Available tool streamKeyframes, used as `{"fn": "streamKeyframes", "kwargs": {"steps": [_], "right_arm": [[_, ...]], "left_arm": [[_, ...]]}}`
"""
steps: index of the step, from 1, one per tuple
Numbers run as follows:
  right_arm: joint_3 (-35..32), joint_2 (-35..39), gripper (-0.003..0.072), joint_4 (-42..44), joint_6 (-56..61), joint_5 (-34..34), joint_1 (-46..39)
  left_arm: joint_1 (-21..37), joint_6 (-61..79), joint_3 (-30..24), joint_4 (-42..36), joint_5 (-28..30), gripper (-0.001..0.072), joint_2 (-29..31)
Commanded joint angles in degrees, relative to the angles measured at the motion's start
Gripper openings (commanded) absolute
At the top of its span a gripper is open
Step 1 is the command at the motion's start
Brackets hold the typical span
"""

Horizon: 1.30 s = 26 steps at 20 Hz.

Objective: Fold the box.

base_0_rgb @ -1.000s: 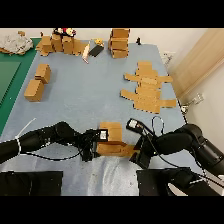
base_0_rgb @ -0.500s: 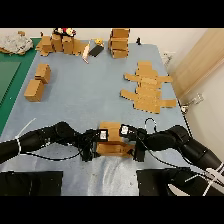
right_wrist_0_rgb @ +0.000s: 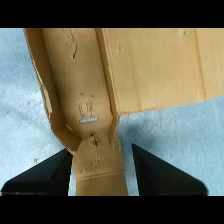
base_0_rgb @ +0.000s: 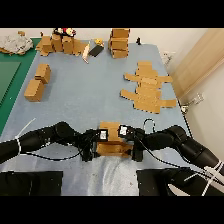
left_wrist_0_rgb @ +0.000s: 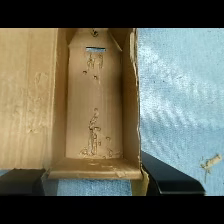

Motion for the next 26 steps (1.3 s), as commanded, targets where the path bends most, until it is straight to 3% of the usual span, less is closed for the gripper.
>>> {"fn": "streamKeyframes", "kwargs": {"steps": [1, 2, 6, 13, 15, 25, 26], "right_arm": [[0.0, -0.1, 0.0420, 2.7, -2.4, 0.2, 0.7], [0.0, -0.1, 0.0329, 2.6, -2.4, -0.2, 1.6], [0.0, -0.1, 0.0166, 1.6, -2.5, 0.2, 4.4], [0.0, -0.2, 0.0143, -0.2, -6.4, 5.4, 5.3], [0.0, -0.2, 0.0090, 0.5, -6.5, 5.2, 5.3], [-0.1, -2.3, 0.0115, 7.1, -7.5, 5.0, 5.4], [-0.1, -2.7, 0.0366, 7.7, -7.4, 5.1, 5.4]], "left_arm": [[0.0, 0.0, 0.0, 0.0, 0.0, 0.0470, 0.0], [0.0, 0.0, 0.0, 0.0, 0.0, 0.0470, 0.0], [0.0, 0.0, 0.0, 0.0, 0.0, 0.0470, 0.0], [0.0, 0.0, 0.0, 0.0, 0.0, 0.0470, 0.0], [0.0, 0.0, 0.0, 0.0, 0.0, 0.0470, 0.0], [0.0, 0.0, 0.0, 0.0, 0.0, 0.0470, 0.0], [0.0, 0.0, 0.0, 0.0, 0.0, 0.0470, 0.0]]}}
